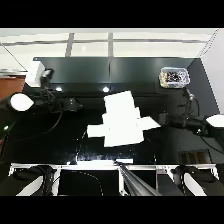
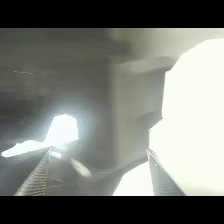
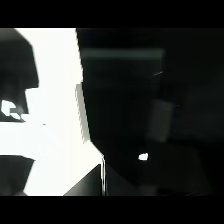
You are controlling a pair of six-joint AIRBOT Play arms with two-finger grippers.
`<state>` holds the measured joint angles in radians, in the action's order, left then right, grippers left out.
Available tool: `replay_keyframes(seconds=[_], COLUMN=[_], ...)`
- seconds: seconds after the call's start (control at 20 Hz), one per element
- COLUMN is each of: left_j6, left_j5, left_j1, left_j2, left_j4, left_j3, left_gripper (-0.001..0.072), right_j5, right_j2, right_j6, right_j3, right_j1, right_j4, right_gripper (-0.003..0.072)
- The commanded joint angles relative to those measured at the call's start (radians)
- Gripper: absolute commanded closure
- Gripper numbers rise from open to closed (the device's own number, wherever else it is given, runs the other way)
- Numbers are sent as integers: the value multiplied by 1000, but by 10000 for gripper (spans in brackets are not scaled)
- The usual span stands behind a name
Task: Fold the box and place the chain.
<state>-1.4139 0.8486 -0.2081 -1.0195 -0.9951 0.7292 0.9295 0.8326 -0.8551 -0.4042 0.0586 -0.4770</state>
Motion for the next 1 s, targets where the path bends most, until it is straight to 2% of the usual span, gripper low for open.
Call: replay_keyframes(seconds=[0.0,0.1,0.2,0.3,0.4,0.6,0.75,0.85,0.95], left_j6=[336,454,465,534,581,737,859,925,959], left_j5=[40,97,142,186,214,424,473,474,488], left_j1=[-11,1,1,-13,-25,-35,-35,-35,-35], left_j2=[-167,-276,-365,-435,-491,-589,-613,-619,-623], left_j4=[480,625,637,741,746,754,752,753,753], left_j3=[1,4,6,6,13,39,47,48,49], left_gripper=[3,3,2,3,2,2,12,79,279], right_j5=[-116,-123,-119,-119,-113,-96,-95,-92,-92], right_j2=[-68,-68,-68,-68,-68,-68,-68,-68,-68], right_j6=[16,8,2,-1,-3,-5,-5,-5,-5], right_j3=[45,45,45,45,45,45,45,45,45], right_j1=[-148,-156,-156,-156,-156,-156,-156,-156,-156], right_j4=[-21,-21,-21,-21,-21,-21,-22,-22,-22], right_gripper=[676,676,675,675,675,675,675,675,674])
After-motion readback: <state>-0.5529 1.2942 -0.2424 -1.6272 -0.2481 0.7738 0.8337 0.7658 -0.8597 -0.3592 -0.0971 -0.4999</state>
